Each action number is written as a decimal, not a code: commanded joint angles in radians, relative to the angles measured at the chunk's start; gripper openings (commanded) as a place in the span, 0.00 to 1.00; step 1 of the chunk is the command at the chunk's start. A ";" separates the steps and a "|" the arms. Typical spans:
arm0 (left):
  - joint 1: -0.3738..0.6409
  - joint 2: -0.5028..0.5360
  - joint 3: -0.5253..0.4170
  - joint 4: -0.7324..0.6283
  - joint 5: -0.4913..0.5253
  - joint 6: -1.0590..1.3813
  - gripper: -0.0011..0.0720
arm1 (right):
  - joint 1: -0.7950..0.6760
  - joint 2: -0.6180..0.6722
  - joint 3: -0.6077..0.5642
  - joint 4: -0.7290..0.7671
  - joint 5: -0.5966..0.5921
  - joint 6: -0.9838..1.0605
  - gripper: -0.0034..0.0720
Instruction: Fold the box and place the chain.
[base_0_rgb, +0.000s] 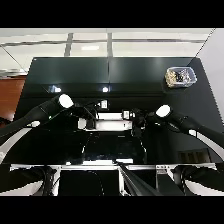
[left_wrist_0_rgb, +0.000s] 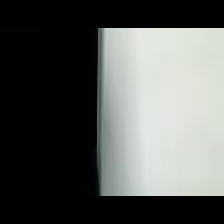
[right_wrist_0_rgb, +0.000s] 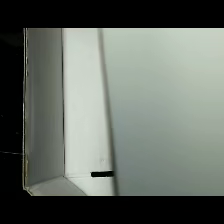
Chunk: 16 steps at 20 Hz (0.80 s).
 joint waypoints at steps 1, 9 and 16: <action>-0.001 0.000 0.000 0.000 0.000 -0.001 0.05 | 0.011 -0.003 0.003 -0.014 -0.023 0.024 0.99; -0.001 0.000 0.000 0.000 0.000 0.000 0.05 | 0.011 -0.009 0.010 -0.021 -0.031 0.046 0.99; 0.000 0.000 0.000 0.000 0.000 0.000 0.05 | 0.010 -0.024 0.028 -0.047 -0.030 0.097 0.99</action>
